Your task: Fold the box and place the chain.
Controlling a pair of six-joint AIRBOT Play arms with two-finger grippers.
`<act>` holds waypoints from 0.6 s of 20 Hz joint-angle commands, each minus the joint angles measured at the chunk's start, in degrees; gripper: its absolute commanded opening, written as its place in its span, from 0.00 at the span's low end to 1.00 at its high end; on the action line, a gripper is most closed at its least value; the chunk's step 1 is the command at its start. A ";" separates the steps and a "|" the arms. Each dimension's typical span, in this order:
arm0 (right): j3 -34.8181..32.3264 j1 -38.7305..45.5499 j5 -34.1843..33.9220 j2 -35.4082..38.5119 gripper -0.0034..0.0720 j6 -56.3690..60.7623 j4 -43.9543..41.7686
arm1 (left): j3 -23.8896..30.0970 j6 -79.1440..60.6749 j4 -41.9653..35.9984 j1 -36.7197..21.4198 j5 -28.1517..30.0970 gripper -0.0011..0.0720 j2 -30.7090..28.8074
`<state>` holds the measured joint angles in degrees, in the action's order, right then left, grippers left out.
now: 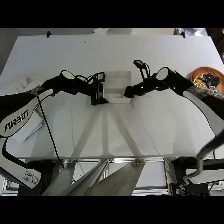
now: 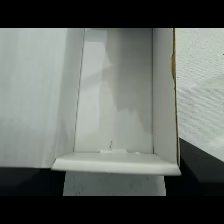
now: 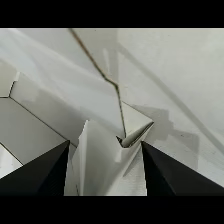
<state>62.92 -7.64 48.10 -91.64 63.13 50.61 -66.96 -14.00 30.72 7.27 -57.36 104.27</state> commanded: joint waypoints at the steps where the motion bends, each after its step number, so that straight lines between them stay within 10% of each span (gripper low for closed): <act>1: 0.96 -1.97 0.31 0.15 0.65 4.85 4.63 | 0.02 -0.02 -0.02 -0.04 0.13 0.39 -0.04; 12: 6.75 -7.41 3.82 0.13 0.61 18.78 18.38 | 0.02 -0.02 -0.04 -0.04 0.13 0.39 -0.04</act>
